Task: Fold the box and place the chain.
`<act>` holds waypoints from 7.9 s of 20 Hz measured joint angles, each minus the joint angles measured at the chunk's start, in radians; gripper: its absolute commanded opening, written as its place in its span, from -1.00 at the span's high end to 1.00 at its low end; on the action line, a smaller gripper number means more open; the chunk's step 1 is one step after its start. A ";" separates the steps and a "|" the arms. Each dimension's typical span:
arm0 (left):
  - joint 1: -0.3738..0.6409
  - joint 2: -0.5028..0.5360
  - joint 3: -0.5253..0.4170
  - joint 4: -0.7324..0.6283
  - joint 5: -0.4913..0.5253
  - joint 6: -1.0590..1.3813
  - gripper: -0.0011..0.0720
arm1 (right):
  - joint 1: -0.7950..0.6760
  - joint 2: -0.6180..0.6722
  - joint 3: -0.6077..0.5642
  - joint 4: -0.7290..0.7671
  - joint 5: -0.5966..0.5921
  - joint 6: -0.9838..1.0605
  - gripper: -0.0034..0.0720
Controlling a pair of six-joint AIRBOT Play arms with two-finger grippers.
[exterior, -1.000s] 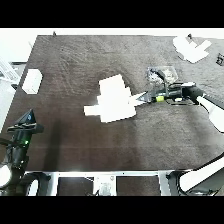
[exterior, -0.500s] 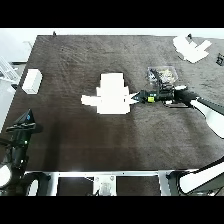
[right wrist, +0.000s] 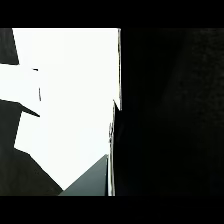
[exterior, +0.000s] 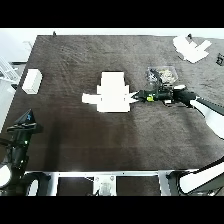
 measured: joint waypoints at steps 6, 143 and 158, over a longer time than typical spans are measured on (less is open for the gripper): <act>0.000 0.000 0.000 0.008 -0.044 0.014 -0.45 | 0.002 0.000 0.000 0.000 -0.002 -0.001 0.90; -0.148 -2.280 1.891 0.192 -1.403 0.318 0.93 | -0.174 -0.002 -0.035 0.379 0.140 -0.248 0.13; -0.149 -2.168 1.693 0.228 -1.255 0.646 0.93 | -0.172 -0.020 -0.064 0.384 0.153 -0.283 0.26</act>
